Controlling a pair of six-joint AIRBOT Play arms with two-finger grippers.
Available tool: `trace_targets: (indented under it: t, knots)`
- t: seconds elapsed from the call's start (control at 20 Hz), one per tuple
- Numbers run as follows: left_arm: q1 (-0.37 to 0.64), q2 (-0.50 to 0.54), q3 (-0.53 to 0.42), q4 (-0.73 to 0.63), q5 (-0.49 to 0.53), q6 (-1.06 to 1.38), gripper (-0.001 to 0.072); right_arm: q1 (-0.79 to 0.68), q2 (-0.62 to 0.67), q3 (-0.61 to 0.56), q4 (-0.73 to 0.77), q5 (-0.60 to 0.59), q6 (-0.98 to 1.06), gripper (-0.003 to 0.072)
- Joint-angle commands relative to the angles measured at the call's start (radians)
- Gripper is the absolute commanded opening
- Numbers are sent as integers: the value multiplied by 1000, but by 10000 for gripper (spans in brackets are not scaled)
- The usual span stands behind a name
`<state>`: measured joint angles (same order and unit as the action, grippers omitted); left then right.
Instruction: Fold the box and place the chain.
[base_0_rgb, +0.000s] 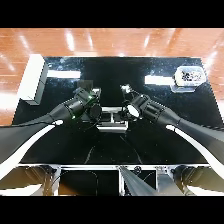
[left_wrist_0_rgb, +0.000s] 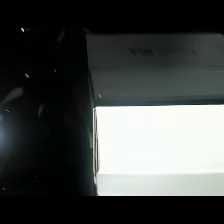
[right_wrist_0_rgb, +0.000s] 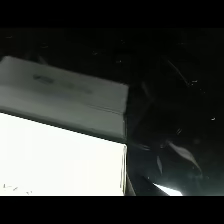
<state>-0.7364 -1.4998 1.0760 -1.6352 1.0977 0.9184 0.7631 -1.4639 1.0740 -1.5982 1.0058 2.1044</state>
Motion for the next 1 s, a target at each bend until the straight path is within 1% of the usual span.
trace_targets:
  t: [0.0,0.45,0.5,0.55,0.6,0.8,0.9,0.95]
  knots:
    - [0,-1,0,0,1,-5,19,-1,0,0,2,3,7,330]
    - [0,-1,0,0,-2,-5,19,-1,-16,0,2,11,9,324]
    - [0,-1,0,0,-2,-5,19,-1,-22,0,2,11,9,304]
    - [0,-1,0,0,-2,-5,19,-1,-23,0,2,10,9,227]
    - [0,-1,0,0,-2,-5,19,-1,-23,0,2,11,8,177]
    - [0,-1,0,0,-2,-5,19,-1,-42,0,2,45,8,179]
    - [0,-1,0,0,-2,-5,19,-1,-45,0,2,39,8,176]
    - [0,-1,0,0,-2,-5,19,-1,-45,0,2,32,3,32]
